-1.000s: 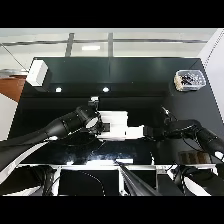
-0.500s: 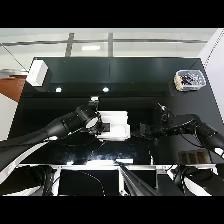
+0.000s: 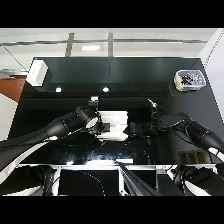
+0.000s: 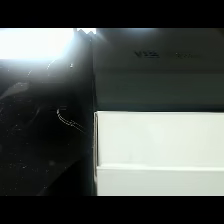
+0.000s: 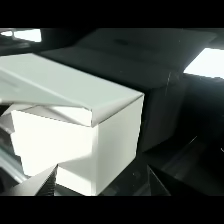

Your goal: Fold the box and place the chain.

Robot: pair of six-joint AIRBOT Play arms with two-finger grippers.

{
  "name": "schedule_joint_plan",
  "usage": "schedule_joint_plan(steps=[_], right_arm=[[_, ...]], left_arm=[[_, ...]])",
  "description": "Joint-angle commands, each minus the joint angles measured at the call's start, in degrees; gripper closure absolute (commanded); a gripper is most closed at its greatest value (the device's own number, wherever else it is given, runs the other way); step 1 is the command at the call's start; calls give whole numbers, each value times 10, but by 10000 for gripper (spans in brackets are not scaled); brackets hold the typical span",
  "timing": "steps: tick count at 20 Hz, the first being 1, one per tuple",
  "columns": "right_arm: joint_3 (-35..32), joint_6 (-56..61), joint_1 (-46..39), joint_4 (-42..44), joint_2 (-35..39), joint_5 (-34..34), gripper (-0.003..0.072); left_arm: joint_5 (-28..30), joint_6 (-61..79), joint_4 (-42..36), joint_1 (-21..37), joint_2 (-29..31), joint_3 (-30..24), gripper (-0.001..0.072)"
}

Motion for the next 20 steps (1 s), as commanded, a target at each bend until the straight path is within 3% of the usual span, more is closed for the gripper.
schedule_joint_plan(steps=[1,8,14,15,17,18,20], right_arm=[[19,81,51,-61,-27,50,120],[93,245,124,-227,-87,57,128],[157,384,164,-383,-101,-8,166],[170,411,169,-410,-104,-29,250],[192,427,178,-425,-111,-57,280],[202,433,183,-430,-117,-69,334],[220,452,193,-442,-135,-92,335]], left_arm=[[0,0,0,0,0,0,678],[0,2,0,0,0,0,678],[-1,10,0,0,0,0,679],[0,10,0,0,0,0,679],[-1,10,0,0,0,0,679],[0,10,0,0,0,0,679],[0,10,0,0,0,0,679]])
